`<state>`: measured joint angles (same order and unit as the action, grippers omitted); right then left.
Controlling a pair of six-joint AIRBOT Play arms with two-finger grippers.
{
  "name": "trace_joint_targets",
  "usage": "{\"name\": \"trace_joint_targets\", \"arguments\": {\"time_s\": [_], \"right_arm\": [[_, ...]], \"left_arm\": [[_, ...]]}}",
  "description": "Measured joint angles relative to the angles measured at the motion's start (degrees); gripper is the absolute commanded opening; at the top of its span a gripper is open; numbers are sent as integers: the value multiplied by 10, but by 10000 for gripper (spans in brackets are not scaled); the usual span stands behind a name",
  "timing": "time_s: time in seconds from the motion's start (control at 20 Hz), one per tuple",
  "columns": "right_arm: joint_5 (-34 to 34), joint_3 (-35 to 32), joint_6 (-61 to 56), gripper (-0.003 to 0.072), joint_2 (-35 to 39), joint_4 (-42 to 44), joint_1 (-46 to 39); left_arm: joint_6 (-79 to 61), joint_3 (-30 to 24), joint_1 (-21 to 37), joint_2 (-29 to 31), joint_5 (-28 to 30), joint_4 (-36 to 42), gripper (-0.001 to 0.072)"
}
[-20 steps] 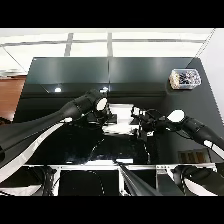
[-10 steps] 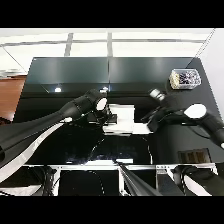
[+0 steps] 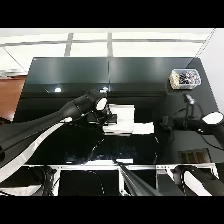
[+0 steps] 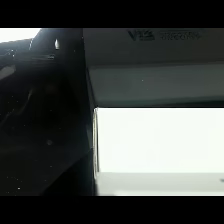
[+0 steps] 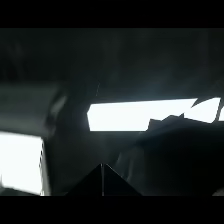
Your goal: Fold the box and place the chain.
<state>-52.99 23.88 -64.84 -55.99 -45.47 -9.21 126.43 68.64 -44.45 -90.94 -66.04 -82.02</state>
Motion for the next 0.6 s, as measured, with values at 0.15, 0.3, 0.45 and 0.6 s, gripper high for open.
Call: {"name": "trace_joint_targets", "arguments": {"time_s": [0.15,0.3,0.45,0.6], "right_arm": [[-26,-13,14,14,-30,37,52],[-38,-17,58,14,-54,104,85],[-48,-10,103,15,-64,167,98],[-65,5,121,449,-68,197,103]], "left_arm": [[0,0,0,0,0,0,30],[0,0,0,0,0,0,30],[0,0,0,0,0,0,30],[0,0,0,0,0,0,29]]}}
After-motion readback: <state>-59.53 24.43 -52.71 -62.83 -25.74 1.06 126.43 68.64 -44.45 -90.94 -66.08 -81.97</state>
